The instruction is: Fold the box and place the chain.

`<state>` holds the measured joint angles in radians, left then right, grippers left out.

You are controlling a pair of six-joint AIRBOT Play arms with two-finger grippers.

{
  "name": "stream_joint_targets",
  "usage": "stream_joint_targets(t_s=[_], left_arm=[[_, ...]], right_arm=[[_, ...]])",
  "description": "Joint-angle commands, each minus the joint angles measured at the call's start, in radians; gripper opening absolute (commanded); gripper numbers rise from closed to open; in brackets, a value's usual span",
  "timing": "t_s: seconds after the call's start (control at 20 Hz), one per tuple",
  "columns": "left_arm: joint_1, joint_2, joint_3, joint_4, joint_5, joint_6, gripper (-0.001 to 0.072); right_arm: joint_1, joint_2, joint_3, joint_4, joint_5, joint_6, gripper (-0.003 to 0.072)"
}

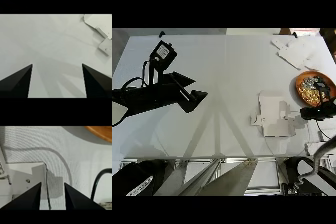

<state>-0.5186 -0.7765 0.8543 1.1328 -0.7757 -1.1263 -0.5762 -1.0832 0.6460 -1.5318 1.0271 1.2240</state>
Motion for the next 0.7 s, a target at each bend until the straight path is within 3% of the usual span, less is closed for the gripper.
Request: stream_joint_targets(t_s=[0.0,0.15,0.65], left_arm=[[0.0,0.001,0.001,0.0,0.0,0.0,0.0696],[0.0,0.0,0.001,0.0,0.0,0.0,0.0696],[0.0,0.0,0.001,0.0,0.0,0.0,0.0696]], right_arm=[[-0.011,-0.043,0.0,0.029,-0.003,-0.028,0.0244],[-0.011,-0.05,0.0,0.04,-0.005,-0.029,0.0163],[-0.011,-0.05,0.0,0.09,-0.034,-0.028,0.0156]])
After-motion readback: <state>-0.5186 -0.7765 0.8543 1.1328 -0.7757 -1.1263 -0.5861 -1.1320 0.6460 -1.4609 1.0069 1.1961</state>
